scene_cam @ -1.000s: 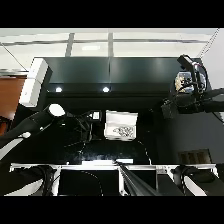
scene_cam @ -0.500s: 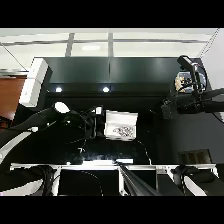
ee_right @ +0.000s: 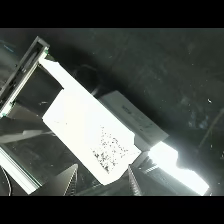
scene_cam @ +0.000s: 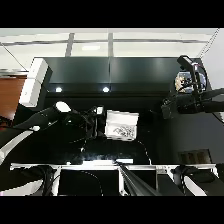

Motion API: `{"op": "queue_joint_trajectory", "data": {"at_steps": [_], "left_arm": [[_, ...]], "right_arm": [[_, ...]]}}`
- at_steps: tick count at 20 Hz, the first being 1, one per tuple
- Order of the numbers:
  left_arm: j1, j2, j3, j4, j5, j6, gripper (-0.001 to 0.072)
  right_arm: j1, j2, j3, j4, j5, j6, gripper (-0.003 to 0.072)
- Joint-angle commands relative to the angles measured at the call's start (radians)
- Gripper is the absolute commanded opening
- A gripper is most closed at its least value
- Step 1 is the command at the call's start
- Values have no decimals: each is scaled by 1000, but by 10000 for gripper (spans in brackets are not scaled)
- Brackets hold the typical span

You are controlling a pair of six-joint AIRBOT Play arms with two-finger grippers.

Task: Fold the box and place the chain.

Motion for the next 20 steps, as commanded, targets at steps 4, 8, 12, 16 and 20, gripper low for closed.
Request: {"op": "queue_joint_trajectory", "data": {"at_steps": [4, 8, 12, 16, 20], "left_arm": [[-33, -1, 2, -22, 11, 16, 706], [-48, -1, 3, -19, 33, 10, 707], [-48, -1, 3, -19, 32, 11, 706], [-64, -1, 5, -10, 38, 16, 706], [-65, -1, 5, -12, 57, 3, 706]], "right_arm": [[0, 0, 0, -1, -35, 0, 384], [0, 0, 0, -1, -37, 3, 384], [0, 0, 0, 0, -37, 5, 384], [0, 0, 0, -1, -37, 15, 385], [0, -1, -13, -1, -45, 15, 385]]}}
